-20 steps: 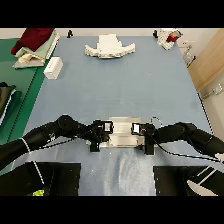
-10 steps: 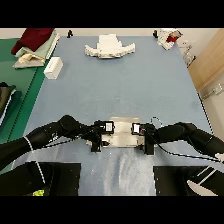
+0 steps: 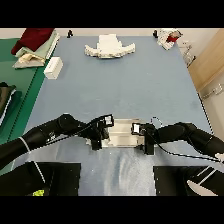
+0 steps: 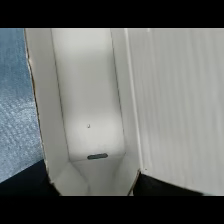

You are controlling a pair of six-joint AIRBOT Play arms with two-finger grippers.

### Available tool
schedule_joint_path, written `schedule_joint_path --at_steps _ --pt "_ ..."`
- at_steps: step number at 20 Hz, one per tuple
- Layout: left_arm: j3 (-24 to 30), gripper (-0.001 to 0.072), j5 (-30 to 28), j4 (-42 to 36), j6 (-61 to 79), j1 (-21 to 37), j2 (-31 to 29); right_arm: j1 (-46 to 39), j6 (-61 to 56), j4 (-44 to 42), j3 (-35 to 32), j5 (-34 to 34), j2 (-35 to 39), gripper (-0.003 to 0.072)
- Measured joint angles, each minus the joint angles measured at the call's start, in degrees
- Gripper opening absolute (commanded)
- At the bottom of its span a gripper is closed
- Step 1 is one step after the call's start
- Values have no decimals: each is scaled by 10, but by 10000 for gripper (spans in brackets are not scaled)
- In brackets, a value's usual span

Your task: Fold the box.

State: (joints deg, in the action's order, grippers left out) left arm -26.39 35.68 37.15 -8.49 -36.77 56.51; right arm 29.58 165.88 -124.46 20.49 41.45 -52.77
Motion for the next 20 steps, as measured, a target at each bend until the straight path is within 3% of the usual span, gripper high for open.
schedule_joint_path --at_steps 5,11,16,20 --pt "-6 15 86 188 -399 29 -99 0 0 0 0 0 0 532" --pt "1 16 165 293 -796 129 -186 0 0 0 0 0 0 532" --pt "42 15 186 269 -888 181 -163 0 0 0 0 0 0 532" --pt "63 15 136 195 -865 136 -117 0 0 0 0 0 0 532"
